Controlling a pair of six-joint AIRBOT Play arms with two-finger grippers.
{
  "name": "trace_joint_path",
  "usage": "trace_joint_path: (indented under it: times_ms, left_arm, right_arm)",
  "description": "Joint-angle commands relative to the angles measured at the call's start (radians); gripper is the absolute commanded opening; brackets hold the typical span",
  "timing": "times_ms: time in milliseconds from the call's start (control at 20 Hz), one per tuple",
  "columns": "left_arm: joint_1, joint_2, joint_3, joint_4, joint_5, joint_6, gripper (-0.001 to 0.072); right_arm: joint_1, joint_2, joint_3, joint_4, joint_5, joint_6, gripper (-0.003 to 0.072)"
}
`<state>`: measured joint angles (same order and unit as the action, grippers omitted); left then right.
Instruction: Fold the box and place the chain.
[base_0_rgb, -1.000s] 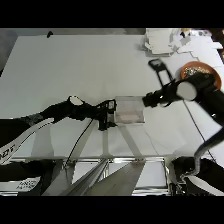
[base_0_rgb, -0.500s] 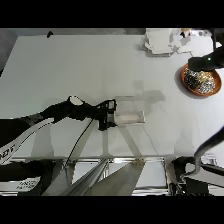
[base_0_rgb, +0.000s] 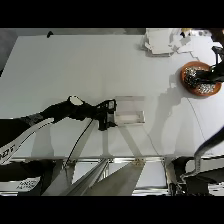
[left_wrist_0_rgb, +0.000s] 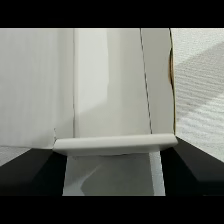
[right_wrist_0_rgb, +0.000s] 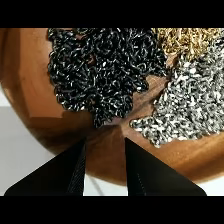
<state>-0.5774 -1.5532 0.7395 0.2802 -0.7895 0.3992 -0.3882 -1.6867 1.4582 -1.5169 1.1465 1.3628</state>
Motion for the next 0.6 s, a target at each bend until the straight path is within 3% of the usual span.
trace_joint_path:
  times_ms: [0,350,450,550]
  left_arm:
    - [0.0,0.0,0.0,0.0,0.0,0.0,0.0209]
    - [0.0,0.0,0.0,0.0,0.0,0.0,0.0208]
    - [0.0,0.0,0.0,0.0,0.0,0.0,0.0209]
    - [0.0,0.0,0.0,0.0,0.0,0.0,0.0208]
  right_arm:
    - [-0.011,-0.043,0.002,0.056,-0.028,-0.013,0.0234]
    - [-0.011,-0.082,0.002,0.061,-0.015,-0.011,0.0211]
    - [-0.011,-0.084,0.002,0.051,-0.04,-0.011,0.014]
    - [-0.011,-0.084,0.002,0.047,-0.059,-0.011,0.0138]
